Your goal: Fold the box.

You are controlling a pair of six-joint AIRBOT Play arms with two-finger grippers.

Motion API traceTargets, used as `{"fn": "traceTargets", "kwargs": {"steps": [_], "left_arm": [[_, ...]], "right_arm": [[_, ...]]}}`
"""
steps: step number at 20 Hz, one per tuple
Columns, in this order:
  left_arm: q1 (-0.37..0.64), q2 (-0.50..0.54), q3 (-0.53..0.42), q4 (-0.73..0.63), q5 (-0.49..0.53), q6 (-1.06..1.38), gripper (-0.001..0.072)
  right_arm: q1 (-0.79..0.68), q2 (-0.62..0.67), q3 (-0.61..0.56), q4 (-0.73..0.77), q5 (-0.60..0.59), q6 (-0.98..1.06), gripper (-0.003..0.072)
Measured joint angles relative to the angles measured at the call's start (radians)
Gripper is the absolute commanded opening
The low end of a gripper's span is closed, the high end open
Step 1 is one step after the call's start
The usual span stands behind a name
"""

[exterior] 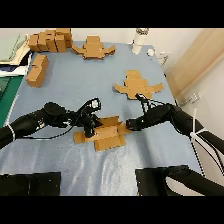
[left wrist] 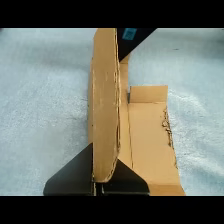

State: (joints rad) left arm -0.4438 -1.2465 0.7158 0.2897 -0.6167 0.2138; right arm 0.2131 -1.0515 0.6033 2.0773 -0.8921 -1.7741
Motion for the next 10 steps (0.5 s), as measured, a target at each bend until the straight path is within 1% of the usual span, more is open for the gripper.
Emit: {"fn": "traceTargets", "kwargs": {"steps": [4, 8, 10], "left_arm": [[0.001, -0.001, 0.0, -0.005, -0.021, 0.004, 0.0011], [0.002, -0.001, 0.0, -0.006, -0.03, 0.006, 0.0012], [0.003, -0.001, 0.0, -0.01, -0.053, 0.006, 0.0011]], "right_arm": [[0.0, -0.056, -0.006, -0.026, 0.048, 0.002, 0.0003], [0.001, -0.054, -0.008, -0.048, 0.061, 0.002, 0.0003], [0.001, -0.036, -0.006, -0.047, 0.053, 0.003, 0.0003]]}}
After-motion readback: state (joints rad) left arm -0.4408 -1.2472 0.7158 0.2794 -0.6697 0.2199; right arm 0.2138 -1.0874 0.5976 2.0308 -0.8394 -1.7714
